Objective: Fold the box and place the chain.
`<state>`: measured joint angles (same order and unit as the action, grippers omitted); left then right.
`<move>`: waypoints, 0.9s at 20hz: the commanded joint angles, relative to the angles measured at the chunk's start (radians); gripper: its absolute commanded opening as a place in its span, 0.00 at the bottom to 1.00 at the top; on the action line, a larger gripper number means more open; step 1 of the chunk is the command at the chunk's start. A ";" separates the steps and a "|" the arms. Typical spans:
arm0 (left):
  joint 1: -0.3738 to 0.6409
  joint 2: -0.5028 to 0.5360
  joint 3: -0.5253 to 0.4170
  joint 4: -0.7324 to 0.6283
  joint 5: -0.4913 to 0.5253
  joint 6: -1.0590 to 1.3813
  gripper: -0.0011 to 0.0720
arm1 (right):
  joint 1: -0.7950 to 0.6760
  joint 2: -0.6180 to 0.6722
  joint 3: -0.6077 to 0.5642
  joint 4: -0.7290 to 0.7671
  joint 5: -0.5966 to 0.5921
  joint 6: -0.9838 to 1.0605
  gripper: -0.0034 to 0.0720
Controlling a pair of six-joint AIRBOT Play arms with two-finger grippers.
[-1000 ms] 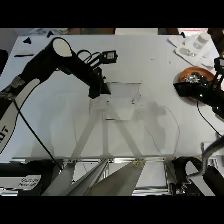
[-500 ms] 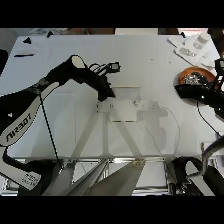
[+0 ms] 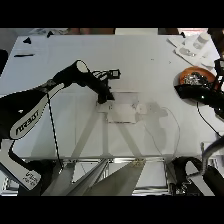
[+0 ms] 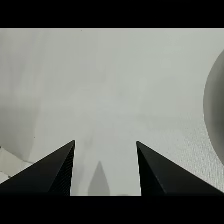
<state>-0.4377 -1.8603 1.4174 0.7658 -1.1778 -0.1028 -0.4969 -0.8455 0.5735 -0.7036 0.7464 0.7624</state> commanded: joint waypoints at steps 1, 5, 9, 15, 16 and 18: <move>0.000 -0.008 0.000 0.012 0.008 0.013 0.01 | -0.001 0.001 0.001 0.000 0.002 0.000 0.58; 0.000 -0.008 0.000 0.011 0.015 0.012 0.01 | -0.001 0.001 0.001 0.000 0.002 0.000 0.58; 0.000 -0.008 0.000 0.010 0.010 0.009 0.02 | -0.001 0.001 0.001 0.000 0.002 -0.003 0.58; 0.000 -0.008 0.000 0.010 -0.002 0.009 0.04 | -0.001 0.002 0.024 0.045 0.198 -0.241 0.59; 0.000 -0.008 0.000 0.009 -0.002 0.009 0.04 | -0.001 0.005 0.029 0.076 0.266 -0.322 0.60; 0.000 -0.008 0.000 0.010 -0.002 0.009 0.04 | 0.008 0.015 0.029 0.129 0.368 -0.452 0.75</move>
<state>-0.4374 -1.8679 1.4178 0.7746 -1.1755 -0.0933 -0.4950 -0.8387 0.5957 -0.6441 0.9470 0.5114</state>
